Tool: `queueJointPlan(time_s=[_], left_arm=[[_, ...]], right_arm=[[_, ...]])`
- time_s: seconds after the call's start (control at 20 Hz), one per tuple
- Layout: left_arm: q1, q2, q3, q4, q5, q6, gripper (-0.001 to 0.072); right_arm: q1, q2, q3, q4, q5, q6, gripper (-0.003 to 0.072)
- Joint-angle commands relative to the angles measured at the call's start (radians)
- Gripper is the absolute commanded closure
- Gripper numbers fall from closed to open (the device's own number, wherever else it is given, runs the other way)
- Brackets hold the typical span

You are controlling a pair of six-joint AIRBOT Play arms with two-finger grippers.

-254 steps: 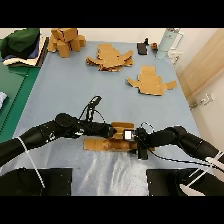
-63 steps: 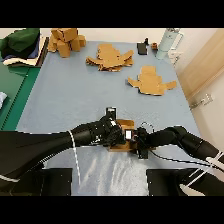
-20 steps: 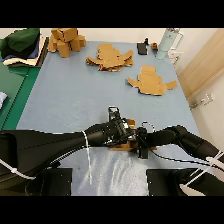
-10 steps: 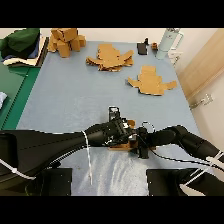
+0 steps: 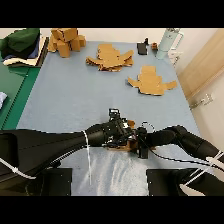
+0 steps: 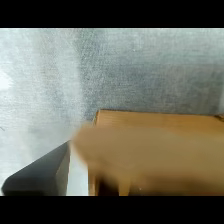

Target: Fold the box.

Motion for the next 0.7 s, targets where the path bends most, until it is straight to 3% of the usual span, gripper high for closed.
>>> queueJointPlan(time_s=[0.0, 0.45, 0.65], left_arm=[[0.015, 0.008, 0.001, -0.032, -0.009, 0.038, 0.0284], [0.102, 0.055, 0.001, -0.147, -0.014, 0.145, 0.0284], [0.168, 0.061, 0.003, -0.292, -0.053, 0.284, 0.0284]], right_arm=[[0.0, 0.001, 0.001, -0.002, -0.002, 0.001, 0.0148], [0.0, 0.001, 0.001, -0.002, -0.002, 0.001, 0.0148], [0.0, 0.001, 0.001, -0.002, -0.002, 0.001, 0.0149]])
